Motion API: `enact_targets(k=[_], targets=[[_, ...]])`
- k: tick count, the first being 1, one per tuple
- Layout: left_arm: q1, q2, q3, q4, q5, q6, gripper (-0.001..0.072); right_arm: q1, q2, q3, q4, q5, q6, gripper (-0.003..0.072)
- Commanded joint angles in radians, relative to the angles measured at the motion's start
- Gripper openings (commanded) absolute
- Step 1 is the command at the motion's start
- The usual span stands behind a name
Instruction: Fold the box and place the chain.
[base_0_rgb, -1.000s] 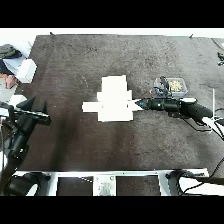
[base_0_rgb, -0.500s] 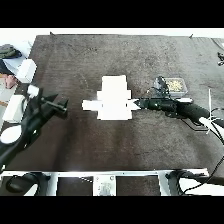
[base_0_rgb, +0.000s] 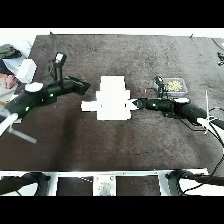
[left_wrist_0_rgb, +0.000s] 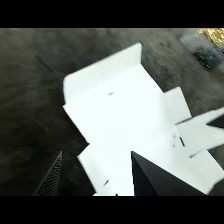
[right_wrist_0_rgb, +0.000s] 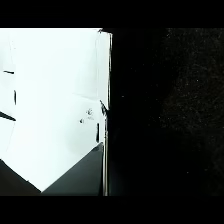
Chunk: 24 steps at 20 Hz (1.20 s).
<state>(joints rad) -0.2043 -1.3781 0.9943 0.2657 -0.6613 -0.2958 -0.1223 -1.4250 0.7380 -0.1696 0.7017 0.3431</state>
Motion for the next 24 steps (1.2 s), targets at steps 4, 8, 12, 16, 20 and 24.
enact_targets(k=[4,8,12,16,20,24], targets=[[0.027,-0.389,0.477,0.321,-0.486,-0.367,0.0494,0.002,-0.001,0.0,-0.002,-0.002,-0.011,-0.0016],[0.026,-0.546,0.674,0.328,-0.604,-0.436,0.0494,0.002,-0.001,0.0,-0.002,-0.002,-0.011,-0.0016],[0.022,-0.653,0.793,0.326,-0.683,-0.467,0.0494,0.002,-0.001,0.0,-0.002,-0.003,-0.011,-0.0016],[0.022,-0.702,0.814,0.326,-0.693,-0.482,0.0493,0.002,-0.001,0.0,-0.002,-0.002,-0.011,-0.0016],[0.018,-0.729,0.814,0.31,-0.696,-0.475,0.0493,0.002,-0.001,0.0,-0.002,-0.002,-0.011,-0.0015],[-0.023,-0.758,0.816,0.266,-0.711,-0.426,0.0492,0.002,-0.001,0.0,-0.002,-0.002,-0.012,-0.0015]])
